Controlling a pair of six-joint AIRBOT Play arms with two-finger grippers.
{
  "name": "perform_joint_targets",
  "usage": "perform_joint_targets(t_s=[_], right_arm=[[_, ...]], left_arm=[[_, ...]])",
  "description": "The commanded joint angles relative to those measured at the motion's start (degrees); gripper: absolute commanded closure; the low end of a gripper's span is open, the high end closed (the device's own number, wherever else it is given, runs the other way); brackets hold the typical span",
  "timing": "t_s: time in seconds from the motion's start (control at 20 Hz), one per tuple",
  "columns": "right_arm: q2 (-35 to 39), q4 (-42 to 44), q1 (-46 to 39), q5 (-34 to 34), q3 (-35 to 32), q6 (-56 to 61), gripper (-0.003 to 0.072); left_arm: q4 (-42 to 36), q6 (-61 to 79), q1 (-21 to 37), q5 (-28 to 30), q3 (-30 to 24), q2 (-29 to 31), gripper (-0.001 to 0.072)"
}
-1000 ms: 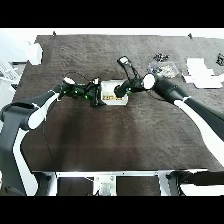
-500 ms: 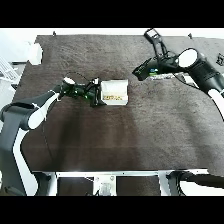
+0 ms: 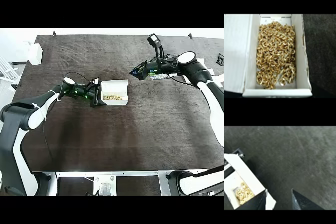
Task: Fold the box and place the chain.
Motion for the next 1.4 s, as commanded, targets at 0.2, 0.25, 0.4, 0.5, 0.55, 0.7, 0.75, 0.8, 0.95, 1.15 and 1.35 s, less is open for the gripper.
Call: perform_joint_targets(t_s=[0.2,0.25,0.4,0.5,0.55,0.7,0.75,0.8,0.95,1.15,1.35], right_arm=[[-6.08,2.10,2.10,4.50,4.07,-2.43,0.0324],[-6.40,2.10,2.40,4.66,4.07,-2.51,0.0378],[-6.69,1.68,3.15,5.66,4.07,-2.56,0.0387],[-6.69,1.40,3.52,7.48,4.07,-2.56,0.0382],[-6.69,0.94,3.72,8.81,4.09,-2.56,0.0382],[-6.69,-1.60,4.44,11.98,4.07,-2.54,0.0380],[-6.69,-1.77,4.63,12.59,4.07,-2.51,0.0379],[-6.67,-1.81,4.85,13.62,4.07,-2.56,0.0379],[-6.67,-2.14,5.33,15.17,4.07,-2.56,0.0333],[-6.67,-2.69,6.40,17.14,4.07,-3.30,0.0334],[-6.69,-3.96,6.95,16.57,4.07,-5.64,0.0334]], left_arm=[[0.00,0.00,0.02,-0.02,0.00,-0.02,0.0293],[0.00,0.00,0.02,0.00,0.00,0.00,0.0293],[0.00,0.02,0.02,0.00,0.00,-0.02,0.0293],[0.00,0.02,0.02,0.00,0.00,-0.02,0.0293],[0.00,0.02,0.02,0.00,0.00,-0.02,0.0293],[0.00,0.00,0.02,0.00,0.00,-0.02,0.0293],[0.00,0.02,0.02,0.00,0.00,-0.02,0.0293],[0.00,0.00,0.02,0.00,0.00,-0.02,0.0293],[0.00,0.02,0.02,0.00,0.00,-0.02,0.0293],[0.00,0.02,0.02,0.02,0.00,-0.02,0.0293],[0.00,0.00,0.02,0.00,0.00,-0.02,0.0293]])
